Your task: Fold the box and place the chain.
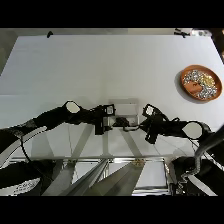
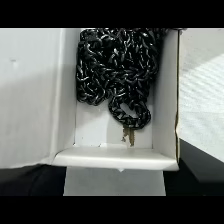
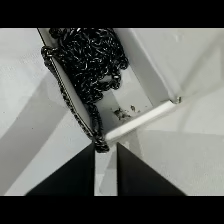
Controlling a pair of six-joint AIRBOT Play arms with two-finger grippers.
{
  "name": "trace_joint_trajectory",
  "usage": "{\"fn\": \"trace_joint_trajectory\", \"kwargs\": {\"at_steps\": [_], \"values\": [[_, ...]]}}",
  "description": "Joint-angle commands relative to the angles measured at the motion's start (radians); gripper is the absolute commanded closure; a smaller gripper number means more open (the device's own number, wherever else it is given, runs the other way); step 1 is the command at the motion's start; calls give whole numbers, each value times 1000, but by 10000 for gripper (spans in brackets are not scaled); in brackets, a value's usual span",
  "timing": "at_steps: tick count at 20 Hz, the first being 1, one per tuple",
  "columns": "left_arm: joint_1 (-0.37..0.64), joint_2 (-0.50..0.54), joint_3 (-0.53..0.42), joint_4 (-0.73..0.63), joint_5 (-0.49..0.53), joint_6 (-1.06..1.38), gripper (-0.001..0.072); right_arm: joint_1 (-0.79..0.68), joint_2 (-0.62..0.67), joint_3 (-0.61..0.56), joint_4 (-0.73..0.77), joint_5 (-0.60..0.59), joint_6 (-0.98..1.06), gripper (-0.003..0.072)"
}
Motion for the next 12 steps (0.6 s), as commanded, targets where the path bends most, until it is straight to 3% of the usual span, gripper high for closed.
{"fn": "trace_joint_trajectory", "kwargs": {"at_steps": [1, 12], "values": [[0, 0, 0, 1, 0, 3, 338, 0, -1, 0, -1, -4, -2, 634], [0, 0, 0, 1, 0, 3, 338, 0, 6, 2, -43, 86, 27, 652]]}}
